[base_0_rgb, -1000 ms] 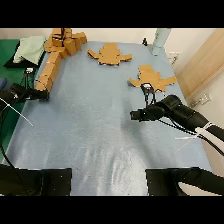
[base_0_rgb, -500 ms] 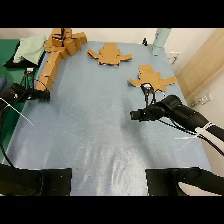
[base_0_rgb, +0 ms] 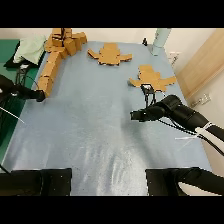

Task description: Fold the box.

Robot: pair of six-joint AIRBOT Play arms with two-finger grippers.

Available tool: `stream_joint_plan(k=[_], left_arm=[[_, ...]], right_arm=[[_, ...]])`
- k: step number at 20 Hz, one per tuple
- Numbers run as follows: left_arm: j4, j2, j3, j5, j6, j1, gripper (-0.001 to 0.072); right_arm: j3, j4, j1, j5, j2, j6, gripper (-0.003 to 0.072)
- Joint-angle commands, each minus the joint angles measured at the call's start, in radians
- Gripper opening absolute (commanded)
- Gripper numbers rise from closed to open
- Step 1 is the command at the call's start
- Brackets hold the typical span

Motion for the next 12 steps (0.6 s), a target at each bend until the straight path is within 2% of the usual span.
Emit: stream_joint_plan(k=[1, 2, 3, 5, 7, 10, 12], left_arm=[[0.137, 0.105, 0.085, -0.336, -0.159, 0.008, 0.0560], [0.074, 0.122, 0.114, -0.399, -0.159, -0.004, 0.0216], [0.011, 0.133, 0.142, -0.430, -0.147, -0.024, 0.0013], [-0.100, 0.138, 0.205, -0.462, -0.149, -0.107, 0.0013], [-0.096, 0.135, 0.253, -0.444, -0.178, -0.252, 0.0013], [-0.054, 0.093, 0.270, -0.357, -0.241, -0.488, 0.0013], [-0.058, 0.041, 0.270, -0.295, -0.304, -0.603, 0.0012]], right_arm=[[0.000, 0.003, 0.000, -0.006, -0.002, 0.000, 0.0004], [0.001, 0.004, 0.000, -0.006, -0.006, 0.000, 0.0004], [0.002, 0.003, 0.000, -0.004, -0.011, 0.000, 0.0004], [0.031, 0.004, -0.001, -0.018, -0.030, -0.009, 0.0004], [0.097, 0.008, -0.001, -0.046, -0.061, -0.031, 0.0004], [0.248, 0.018, -0.001, -0.084, -0.156, -0.048, 0.0004], [0.354, 0.077, 0.000, -0.126, -0.239, -0.094, 0.0004]])
